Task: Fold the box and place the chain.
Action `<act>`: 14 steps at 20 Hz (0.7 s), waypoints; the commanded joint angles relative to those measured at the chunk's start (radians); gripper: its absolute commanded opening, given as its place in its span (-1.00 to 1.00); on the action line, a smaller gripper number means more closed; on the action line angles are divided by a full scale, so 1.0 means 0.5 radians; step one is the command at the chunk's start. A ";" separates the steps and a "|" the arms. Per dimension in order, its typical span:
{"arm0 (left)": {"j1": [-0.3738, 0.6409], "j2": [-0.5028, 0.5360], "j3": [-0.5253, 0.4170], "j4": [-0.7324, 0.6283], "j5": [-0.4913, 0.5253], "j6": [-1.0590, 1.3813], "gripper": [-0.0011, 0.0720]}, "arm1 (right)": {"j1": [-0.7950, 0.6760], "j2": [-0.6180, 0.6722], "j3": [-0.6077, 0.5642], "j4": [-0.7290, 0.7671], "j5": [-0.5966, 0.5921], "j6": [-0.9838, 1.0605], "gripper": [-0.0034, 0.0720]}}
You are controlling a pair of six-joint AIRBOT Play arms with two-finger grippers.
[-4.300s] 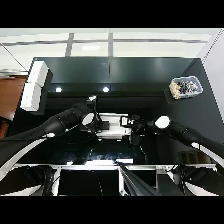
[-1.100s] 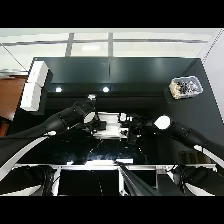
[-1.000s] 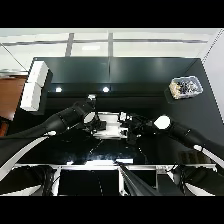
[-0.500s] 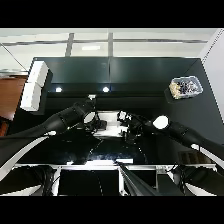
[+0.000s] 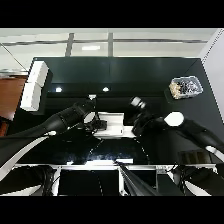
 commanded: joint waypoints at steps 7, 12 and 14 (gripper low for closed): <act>0.001 -0.002 0.001 0.002 -0.004 -0.002 -0.89 | -0.885 0.265 -0.259 -0.249 0.565 1.936 -0.86; 0.001 -0.012 0.001 0.001 -0.005 -0.002 -0.89 | -0.474 -0.055 -0.389 0.210 0.306 1.872 -0.86; 0.001 -0.012 0.000 0.001 -0.009 -0.001 -0.89 | -0.311 -0.199 -0.388 0.521 0.165 1.660 -0.86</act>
